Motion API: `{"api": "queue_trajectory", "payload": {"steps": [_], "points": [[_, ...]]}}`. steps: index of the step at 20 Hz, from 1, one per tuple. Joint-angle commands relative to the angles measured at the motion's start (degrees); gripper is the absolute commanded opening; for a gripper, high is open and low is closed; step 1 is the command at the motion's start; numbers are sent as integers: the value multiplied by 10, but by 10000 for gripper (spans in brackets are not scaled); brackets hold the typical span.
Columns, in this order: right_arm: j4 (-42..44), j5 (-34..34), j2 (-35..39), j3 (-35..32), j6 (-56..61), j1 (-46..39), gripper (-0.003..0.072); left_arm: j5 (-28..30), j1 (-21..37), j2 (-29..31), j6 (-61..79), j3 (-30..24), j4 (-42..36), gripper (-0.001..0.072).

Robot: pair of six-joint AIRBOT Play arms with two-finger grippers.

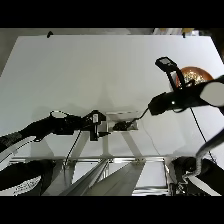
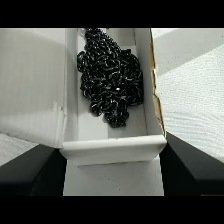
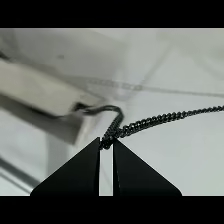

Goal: Fold the box and place the chain.

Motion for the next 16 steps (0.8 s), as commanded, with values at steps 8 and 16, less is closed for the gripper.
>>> {"api": "queue_trajectory", "payload": {"steps": [8,16], "points": [[80,-130,35,-30,30,159,17,0,0,0,0,0,0,203],[74,-150,-68,-82,30,163,66,0,0,0,0,0,0,203]]}}
